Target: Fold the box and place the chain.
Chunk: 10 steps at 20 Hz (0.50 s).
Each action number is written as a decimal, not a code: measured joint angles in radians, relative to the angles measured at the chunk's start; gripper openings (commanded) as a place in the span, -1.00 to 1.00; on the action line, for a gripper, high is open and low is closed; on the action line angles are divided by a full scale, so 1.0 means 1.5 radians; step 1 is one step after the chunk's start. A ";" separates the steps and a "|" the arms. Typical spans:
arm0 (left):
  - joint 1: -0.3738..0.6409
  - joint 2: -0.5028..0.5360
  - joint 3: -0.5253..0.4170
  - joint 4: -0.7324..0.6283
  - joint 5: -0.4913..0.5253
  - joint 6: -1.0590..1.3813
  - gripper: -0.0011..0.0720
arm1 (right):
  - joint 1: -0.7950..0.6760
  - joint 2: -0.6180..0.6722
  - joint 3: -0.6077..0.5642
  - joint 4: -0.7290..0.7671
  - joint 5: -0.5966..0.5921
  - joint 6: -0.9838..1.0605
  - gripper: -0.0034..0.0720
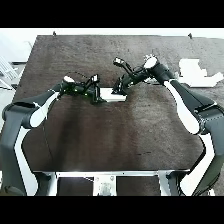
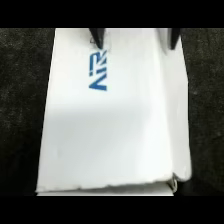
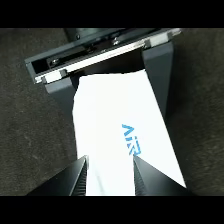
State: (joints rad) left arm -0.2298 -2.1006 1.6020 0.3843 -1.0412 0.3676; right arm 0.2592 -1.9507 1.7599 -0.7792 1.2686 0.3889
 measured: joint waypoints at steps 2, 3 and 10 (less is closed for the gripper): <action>0.000 0.000 0.000 0.000 0.000 0.000 0.32 | 0.000 0.000 -0.004 -0.005 -0.007 0.001 0.13; 0.000 0.000 0.000 0.000 0.000 0.000 0.32 | -0.002 0.000 -0.001 -0.006 -0.011 0.002 0.13; 0.000 0.000 0.000 0.000 0.001 -0.001 0.32 | -0.007 0.004 0.044 -0.011 -0.007 0.026 0.35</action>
State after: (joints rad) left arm -0.2298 -2.1006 1.6020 0.3840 -1.0405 0.3664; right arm 0.2485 -1.9450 1.8256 -0.7956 1.2575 0.4282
